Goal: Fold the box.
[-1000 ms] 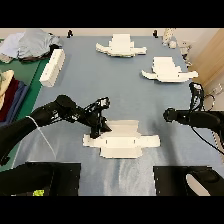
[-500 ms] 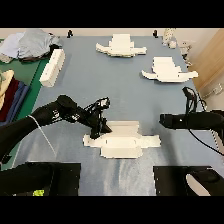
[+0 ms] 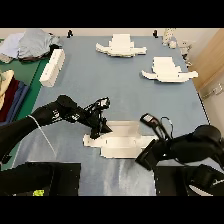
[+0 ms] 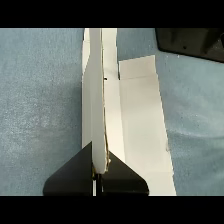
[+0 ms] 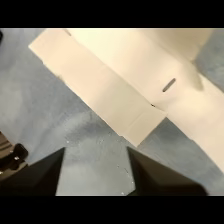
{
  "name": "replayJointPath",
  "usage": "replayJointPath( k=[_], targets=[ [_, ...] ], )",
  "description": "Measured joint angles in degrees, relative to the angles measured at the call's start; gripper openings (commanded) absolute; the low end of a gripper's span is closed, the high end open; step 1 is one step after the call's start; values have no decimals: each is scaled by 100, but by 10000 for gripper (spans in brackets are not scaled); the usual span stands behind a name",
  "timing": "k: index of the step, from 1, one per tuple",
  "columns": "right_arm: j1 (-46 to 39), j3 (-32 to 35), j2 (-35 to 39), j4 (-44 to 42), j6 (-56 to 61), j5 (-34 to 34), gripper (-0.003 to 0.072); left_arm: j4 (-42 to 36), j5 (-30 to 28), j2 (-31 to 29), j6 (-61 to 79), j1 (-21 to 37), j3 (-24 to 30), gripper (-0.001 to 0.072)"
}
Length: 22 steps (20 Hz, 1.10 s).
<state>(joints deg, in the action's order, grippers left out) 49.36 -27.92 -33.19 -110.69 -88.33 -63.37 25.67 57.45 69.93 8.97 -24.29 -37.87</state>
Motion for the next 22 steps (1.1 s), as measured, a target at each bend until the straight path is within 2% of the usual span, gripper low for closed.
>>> replayJointPath(
  k=[3,7,11,15,22],
  targets=[
    [1088,0,-396,1185,-168,428,717,0,0,2,2,0,0,12],
    [1810,0,-1147,2426,-372,894,717,0,0,2,2,0,0,13],
    [2031,0,-1596,3154,-413,1305,715,2,0,2,2,0,0,12],
    [2090,-120,-1705,3685,157,1482,715,2,0,2,2,0,0,12],
    [2100,-452,-1473,4266,1421,1073,715,2,-2,2,2,0,0,13]
  ],
)
